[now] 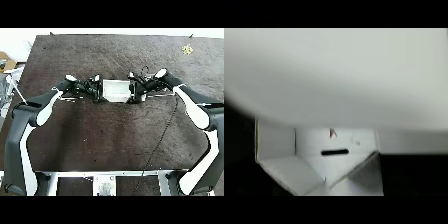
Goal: Fold the box and place the chain.
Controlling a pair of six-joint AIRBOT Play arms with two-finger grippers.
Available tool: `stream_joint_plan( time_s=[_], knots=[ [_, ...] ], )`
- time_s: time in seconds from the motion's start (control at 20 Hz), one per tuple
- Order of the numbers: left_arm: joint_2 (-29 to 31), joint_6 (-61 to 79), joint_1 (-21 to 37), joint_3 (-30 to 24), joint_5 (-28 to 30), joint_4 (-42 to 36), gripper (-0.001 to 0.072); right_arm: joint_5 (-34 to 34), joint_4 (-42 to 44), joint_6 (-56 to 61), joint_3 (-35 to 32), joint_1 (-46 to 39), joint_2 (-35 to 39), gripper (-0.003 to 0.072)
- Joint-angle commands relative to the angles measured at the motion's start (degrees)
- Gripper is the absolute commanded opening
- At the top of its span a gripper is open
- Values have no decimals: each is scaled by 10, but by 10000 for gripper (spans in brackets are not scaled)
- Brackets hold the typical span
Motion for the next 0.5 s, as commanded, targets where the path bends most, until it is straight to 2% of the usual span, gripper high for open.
stream_joint_plan(
  time_s=[0.0, 0.2, 0.35, 0.4, 0.45],
  knots=[
    [0, 0, 1, 0, 1, 0, 275, -1, -76, 42, 2, 0, 44, 683],
    [0, 0, 1, 0, 1, 0, 275, -5, -95, 55, 2, -1, 104, 675],
    [0, 0, 0, 0, 1, 0, 275, -10, -57, 120, 1, -2, 137, 671],
    [0, 0, 0, 0, 1, 0, 275, 4, -22, 135, 1, -2, 141, 476],
    [0, 0, 0, 0, 1, 0, 275, 23, 11, 134, 1, -2, 141, 127]
  ],
)
